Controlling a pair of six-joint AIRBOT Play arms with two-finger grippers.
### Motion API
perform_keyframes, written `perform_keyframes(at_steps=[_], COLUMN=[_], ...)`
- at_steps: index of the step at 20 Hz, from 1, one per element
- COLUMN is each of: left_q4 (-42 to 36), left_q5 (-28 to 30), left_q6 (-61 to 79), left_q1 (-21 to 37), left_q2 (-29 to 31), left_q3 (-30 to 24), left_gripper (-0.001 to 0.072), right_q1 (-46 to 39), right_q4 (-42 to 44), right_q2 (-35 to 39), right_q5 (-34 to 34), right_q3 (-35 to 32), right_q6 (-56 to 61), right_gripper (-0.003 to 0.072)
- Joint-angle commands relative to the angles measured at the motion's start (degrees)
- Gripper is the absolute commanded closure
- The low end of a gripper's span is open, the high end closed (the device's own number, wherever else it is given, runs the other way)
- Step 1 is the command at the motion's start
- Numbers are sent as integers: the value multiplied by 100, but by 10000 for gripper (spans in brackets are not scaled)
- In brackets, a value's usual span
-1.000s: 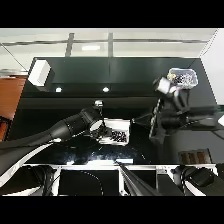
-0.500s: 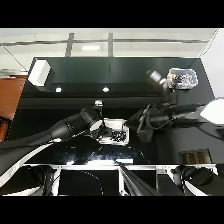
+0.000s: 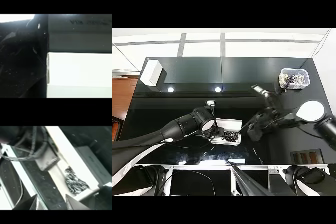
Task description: Fold the box and place the chain.
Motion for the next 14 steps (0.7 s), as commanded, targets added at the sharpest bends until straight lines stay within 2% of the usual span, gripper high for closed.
perform_keyframes(at_steps=[1, 4, 7, 8, 9, 10, 12, 14], left_q4=[-122, -79, -81, -83, -83, -68, 146, 175], left_q5=[90, 92, 151, 92, 68, -4, -638, -1012], left_q6=[-280, -511, -605, -601, -483, 260, 1340, 2640], left_q1=[4, 4, 7, 7, 4, 9, 103, 173], left_q2=[0, 0, 0, 0, 7, 15, 68, 433], left_q3=[118, 249, 260, 271, 302, 372, 605, 708], left_gripper=[678, 678, 663, 478, 240, 189, 189, 190], right_q1=[-909, -1438, -1519, -1519, -1521, -1521, -1521, -1521], right_q4=[-173, -170, -146, -125, -125, -125, -125, -127], right_q2=[190, 455, 468, 468, 468, 468, 468, 468], right_q5=[1047, 1097, 1080, 1064, 1029, 992, 931, 931], right_q3=[254, 256, 256, 256, 256, 256, 256, 256], right_q6=[59, 55, 55, 55, 55, 55, 55, 57], right_gripper=[263, 263, 263, 263, 263, 263, 263, 263])
